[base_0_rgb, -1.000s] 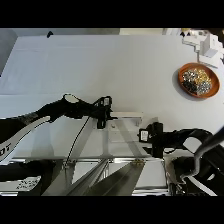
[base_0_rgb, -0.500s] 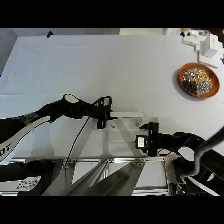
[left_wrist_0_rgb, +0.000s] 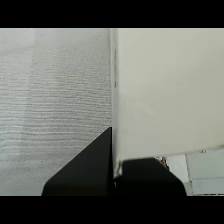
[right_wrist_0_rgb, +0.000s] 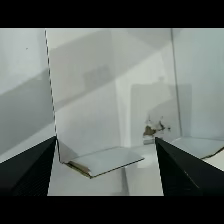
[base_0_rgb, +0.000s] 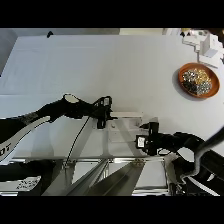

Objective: Fold the box and place the chain.

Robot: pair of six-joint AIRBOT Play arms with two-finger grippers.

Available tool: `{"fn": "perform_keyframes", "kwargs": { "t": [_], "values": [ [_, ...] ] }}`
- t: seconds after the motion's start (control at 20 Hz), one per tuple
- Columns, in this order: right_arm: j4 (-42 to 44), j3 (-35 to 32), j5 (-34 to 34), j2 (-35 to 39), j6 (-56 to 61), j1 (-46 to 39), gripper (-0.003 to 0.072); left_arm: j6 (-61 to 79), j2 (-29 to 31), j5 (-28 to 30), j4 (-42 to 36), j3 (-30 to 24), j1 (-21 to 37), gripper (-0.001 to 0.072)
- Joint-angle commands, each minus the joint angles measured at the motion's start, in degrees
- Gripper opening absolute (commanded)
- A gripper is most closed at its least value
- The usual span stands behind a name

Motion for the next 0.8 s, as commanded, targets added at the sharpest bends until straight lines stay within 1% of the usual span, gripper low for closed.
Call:
{"fn": "perform_keyframes", "kwargs": {
  "t": [0.0, 0.2, 0.35, 0.5, 0.6, 0.75],
  "values": [
    [-0.04, 0.94, -1.51, -0.04, -0.07, 0.04, 0.0695, 0.02, 0.0, 0.02, 0.0, 0.02, -0.04, 0.001],
    [-1.55, 1.27, -2.14, -0.02, -0.26, -0.07, 0.0695, 0.02, 0.0, 0.02, 0.0, 0.02, -0.04, 0.001],
    [-1.31, 4.13, -0.15, -0.04, -0.22, -3.67, 0.0695, 0.02, 0.0, 0.0, 0.02, 0.02, -0.04, 0.001],
    [-1.27, 5.07, 0.79, -0.04, -0.68, -7.45, 0.0695, 0.02, 0.0, 0.02, 0.02, 0.02, -0.04, 0.001],
    [-0.83, 5.07, 2.23, -0.04, -0.68, -7.93, 0.0695, 0.02, 0.0, 0.0, 0.0, 0.02, -0.04, 0.001],
    [1.01, 5.07, 1.97, -0.04, -1.55, -8.24, 0.0695, 0.02, 0.0, 0.0, 0.0, 0.02, -0.04, 0.001]
  ]
}}
